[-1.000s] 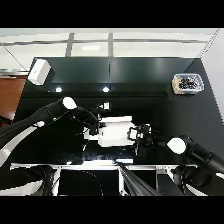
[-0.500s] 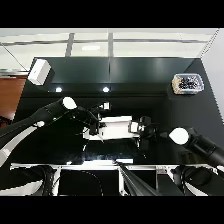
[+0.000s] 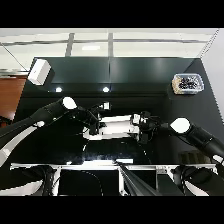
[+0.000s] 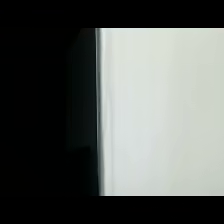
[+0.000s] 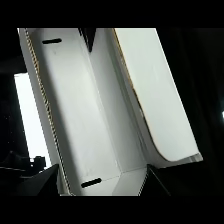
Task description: Fold the box and place the chain.
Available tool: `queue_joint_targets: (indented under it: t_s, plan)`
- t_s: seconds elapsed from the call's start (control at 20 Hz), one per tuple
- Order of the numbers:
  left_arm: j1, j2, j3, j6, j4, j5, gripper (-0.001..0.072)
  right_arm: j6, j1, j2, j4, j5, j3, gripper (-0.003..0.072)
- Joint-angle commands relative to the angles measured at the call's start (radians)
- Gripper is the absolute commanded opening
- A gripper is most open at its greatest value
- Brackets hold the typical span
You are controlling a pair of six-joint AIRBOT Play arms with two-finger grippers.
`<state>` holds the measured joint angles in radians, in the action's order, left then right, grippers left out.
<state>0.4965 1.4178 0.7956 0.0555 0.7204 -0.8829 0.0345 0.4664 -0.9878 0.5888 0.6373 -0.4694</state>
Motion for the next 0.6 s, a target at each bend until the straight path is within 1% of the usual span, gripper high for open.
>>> queue_joint_targets:
  t_s: [0.0, 0.25, 0.4, 0.55]
  plan:
    - [0.000, 0.000, 0.000, 0.000, 0.000, -0.008, 0.0023, 0.051, -0.011, -0.011, -0.025, -0.013, -0.002, 0.0636]
    - [0.000, 0.000, 0.000, 0.000, 0.000, -0.008, 0.0023, 0.053, -0.024, -0.011, -0.039, -0.008, -0.002, 0.0636]
    - [0.000, 0.000, 0.000, 0.000, 0.001, -0.007, 0.0023, 0.053, -0.040, -0.011, -0.061, 0.033, -0.002, 0.0636]
    - [0.000, 0.000, 0.000, 0.000, 0.001, -0.008, 0.0023, 0.052, -0.040, -0.011, -0.065, 0.036, -0.002, 0.0636]
